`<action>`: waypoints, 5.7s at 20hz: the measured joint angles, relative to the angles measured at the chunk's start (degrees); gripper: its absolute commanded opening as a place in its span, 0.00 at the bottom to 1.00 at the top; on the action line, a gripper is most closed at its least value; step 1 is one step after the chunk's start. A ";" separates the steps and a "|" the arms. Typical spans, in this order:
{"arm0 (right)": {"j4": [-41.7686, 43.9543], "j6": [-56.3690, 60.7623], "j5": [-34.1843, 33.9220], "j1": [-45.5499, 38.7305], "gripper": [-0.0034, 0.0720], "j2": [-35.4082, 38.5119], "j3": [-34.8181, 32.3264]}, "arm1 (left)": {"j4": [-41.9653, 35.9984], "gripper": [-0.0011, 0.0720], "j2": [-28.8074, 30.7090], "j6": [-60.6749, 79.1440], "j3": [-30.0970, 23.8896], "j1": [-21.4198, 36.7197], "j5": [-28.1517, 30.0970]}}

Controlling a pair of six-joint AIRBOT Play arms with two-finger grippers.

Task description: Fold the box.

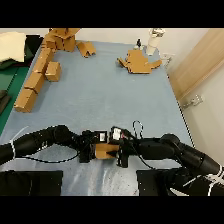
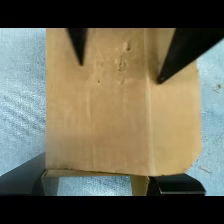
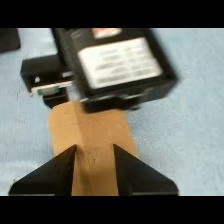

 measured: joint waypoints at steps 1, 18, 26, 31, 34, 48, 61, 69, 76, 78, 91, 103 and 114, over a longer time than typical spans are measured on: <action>-0.70 -1.68 0.46 0.42 0.68 0.11 -0.55 | 0.00 0.64 0.00 0.00 0.00 0.00 0.02; -9.86 -11.89 7.63 6.97 0.81 -0.24 -1.95 | 0.00 0.64 0.00 0.00 0.00 0.00 0.02; -31.10 10.05 12.09 14.23 0.81 -0.24 -3.13 | 0.00 0.64 0.00 0.00 0.00 0.00 0.02; -37.48 16.55 12.92 17.38 0.79 -0.24 -3.67 | 0.00 0.64 0.00 0.00 0.00 0.00 0.00; -43.28 22.75 13.09 19.04 0.72 -0.24 -4.28 | 0.00 0.64 0.00 0.00 0.00 0.00 0.00; -60.65 38.75 12.72 21.86 0.43 1.09 -4.70 | -0.09 0.64 0.00 -0.17 0.00 0.00 0.00; -61.81 39.17 12.74 21.90 0.34 2.38 -4.15 | 0.15 0.64 0.00 0.24 0.00 0.00 0.02; -61.09 39.17 12.70 21.92 0.31 2.51 -4.13 | 0.04 0.64 0.00 0.04 0.00 0.00 0.02; -57.77 39.15 12.48 21.94 0.31 1.86 -4.83 | 0.00 0.64 0.00 0.00 0.00 0.00 0.00; -56.43 39.15 12.41 22.23 0.31 1.66 -4.96 | 0.02 0.64 0.00 0.02 0.00 0.00 0.02; -54.55 40.26 0.94 23.91 0.37 5.11 -0.02 | 0.00 0.64 0.00 0.00 0.00 0.00 0.00; -24.28 90.47 4.61 24.00 0.05 11.56 -8.00 | 0.00 0.64 0.00 0.00 0.00 0.00 0.00; -16.79 115.03 47.54 20.06 0.05 4.57 -19.04 | 0.00 0.64 0.00 0.00 0.00 0.00 0.00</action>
